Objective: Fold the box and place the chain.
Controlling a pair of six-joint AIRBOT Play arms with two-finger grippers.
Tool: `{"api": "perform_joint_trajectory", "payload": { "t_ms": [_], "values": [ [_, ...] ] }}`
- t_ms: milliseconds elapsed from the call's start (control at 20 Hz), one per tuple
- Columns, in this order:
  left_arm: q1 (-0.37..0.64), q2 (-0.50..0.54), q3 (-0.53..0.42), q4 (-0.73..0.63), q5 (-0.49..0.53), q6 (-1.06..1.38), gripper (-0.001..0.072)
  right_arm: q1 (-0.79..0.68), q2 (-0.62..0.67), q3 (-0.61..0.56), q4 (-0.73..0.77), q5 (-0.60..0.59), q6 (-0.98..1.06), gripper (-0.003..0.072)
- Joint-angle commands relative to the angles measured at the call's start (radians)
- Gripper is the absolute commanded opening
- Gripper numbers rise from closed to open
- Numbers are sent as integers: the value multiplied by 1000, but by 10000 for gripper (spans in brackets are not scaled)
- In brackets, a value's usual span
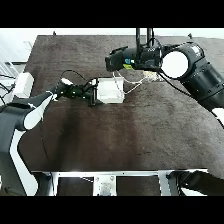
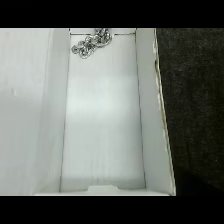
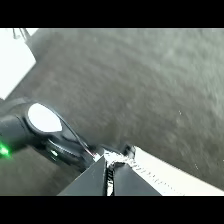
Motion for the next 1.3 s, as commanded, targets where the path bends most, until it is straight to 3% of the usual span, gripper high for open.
{"api": "perform_joint_trajectory", "payload": {
  "t_ms": [0, 250, 500, 750, 900, 950, 1050, 1200, 1250],
  "values": [
    [0, 1, 1, 0, 0, 0, 306, 24, 1, 32, -8, -26, 7, 7],
    [0, 1, 1, 0, 0, 0, 306, 31, 0, 12, -27, -24, 7, 7],
    [0, 1, 1, 0, 0, 0, 306, 29, -27, -122, -31, -87, 51, 7],
    [0, 1, 1, 0, 0, 0, 306, 29, -148, -244, -29, -275, 91, 7],
    [0, 1, 1, 0, 0, 0, 306, 26, -245, -250, -31, -285, 92, 10],
    [0, 1, 1, 0, 0, 0, 306, 22, -265, -250, -34, -282, 73, 49],
    [0, 1, 1, 0, 0, 0, 306, -2, -263, -250, -38, -269, 51, 375],
    [0, 1, 1, 0, 0, 0, 306, -79, -205, -250, -91, -186, -6, 379],
    [0, 1, 1, 0, 0, 0, 306, -119, -180, -250, -91, -135, -74, 436]
  ]
}}
